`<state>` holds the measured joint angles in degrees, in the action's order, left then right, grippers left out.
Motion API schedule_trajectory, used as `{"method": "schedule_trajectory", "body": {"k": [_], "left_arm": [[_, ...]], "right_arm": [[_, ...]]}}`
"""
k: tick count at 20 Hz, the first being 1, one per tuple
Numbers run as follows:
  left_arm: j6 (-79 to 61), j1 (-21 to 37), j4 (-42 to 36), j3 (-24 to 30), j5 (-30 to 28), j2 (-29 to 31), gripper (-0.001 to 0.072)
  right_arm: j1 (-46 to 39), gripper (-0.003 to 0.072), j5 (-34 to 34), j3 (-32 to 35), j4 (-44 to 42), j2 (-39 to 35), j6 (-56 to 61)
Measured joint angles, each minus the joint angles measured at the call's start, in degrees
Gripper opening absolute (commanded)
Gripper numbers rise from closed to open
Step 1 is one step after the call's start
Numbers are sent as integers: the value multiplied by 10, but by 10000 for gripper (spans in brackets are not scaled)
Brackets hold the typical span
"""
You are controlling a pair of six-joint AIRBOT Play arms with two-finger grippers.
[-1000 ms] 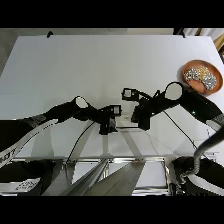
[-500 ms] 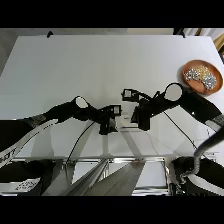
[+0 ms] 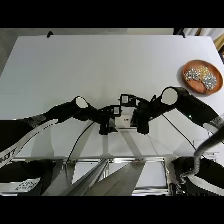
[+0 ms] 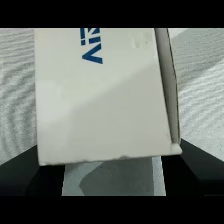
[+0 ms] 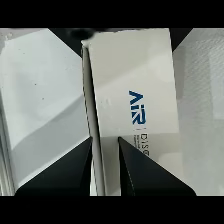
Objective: Fold the box and place the chain.
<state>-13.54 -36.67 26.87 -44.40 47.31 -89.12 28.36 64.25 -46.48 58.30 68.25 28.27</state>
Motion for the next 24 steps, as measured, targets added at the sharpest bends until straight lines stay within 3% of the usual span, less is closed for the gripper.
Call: {"method": "schedule_trajectory", "body": {"k": [2, 4, 6, 7, 8, 9, 12, 16, 20, 24], "left_arm": [[0, 0, 0, 0, 0, 0, 334], [0, 0, 0, 0, 0, 0, 334], [0, 0, 0, 0, 0, 0, 334], [0, 0, 0, 0, 0, 0, 334], [0, 0, 0, 0, 0, 0, 334], [0, 0, 0, 0, 0, 0, 334], [1, 0, 0, 0, 0, 0, 334], [1, 0, 0, 0, 0, 0, 334], [1, 0, 0, 0, 0, 0, 334], [1, 0, 0, 0, 0, 0, 334]], "right_arm": [[1, 206, -7, 0, 2, -7, 0], [1, 275, -5, 0, 2, -17, 0], [2, 283, -3, 0, 1, -27, 0], [2, 266, -2, -1, 1, -32, 1], [1, 81, 0, -1, 1, -38, 2], [2, 16, 3, -1, 0, -45, 2], [-11, 15, 6, -1, -18, -70, 2], [-98, 14, 23, 11, -164, -87, -63], [-204, 15, 103, 76, -361, -76, -151], [-229, 15, 113, 144, -419, -48, -193]]}}
